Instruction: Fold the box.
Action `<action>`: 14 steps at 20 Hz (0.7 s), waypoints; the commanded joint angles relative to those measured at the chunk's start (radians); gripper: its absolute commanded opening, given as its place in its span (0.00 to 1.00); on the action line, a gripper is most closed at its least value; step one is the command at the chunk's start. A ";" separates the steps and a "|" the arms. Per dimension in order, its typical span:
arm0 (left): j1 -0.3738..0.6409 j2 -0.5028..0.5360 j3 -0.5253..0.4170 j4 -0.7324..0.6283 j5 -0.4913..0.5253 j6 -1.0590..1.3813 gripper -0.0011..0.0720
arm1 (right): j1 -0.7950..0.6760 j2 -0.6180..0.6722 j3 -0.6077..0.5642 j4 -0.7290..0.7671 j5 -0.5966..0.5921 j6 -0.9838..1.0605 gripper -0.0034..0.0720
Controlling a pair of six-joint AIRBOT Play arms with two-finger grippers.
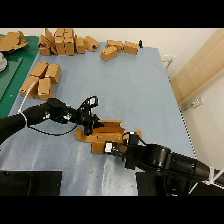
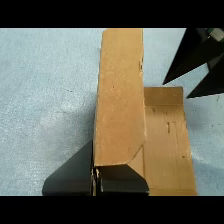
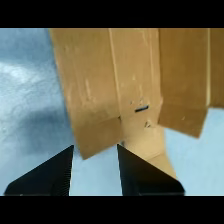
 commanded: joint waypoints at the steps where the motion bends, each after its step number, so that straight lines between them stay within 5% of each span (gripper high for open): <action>1: 0.000 0.000 0.000 0.000 0.000 0.000 0.03 | 0.017 -0.061 -0.002 -0.095 0.132 0.036 0.60; 4: 0.000 0.000 0.000 0.000 0.000 0.000 0.03 | 0.018 -0.063 0.001 -0.001 0.128 0.035 0.71; 7: 0.000 0.000 0.000 0.000 0.000 0.000 0.03 | 0.017 -0.063 0.000 0.027 0.103 0.035 0.71; 14: 0.000 0.000 0.000 0.000 0.000 0.000 0.03 | 0.017 -0.063 0.000 -0.262 0.198 0.282 0.71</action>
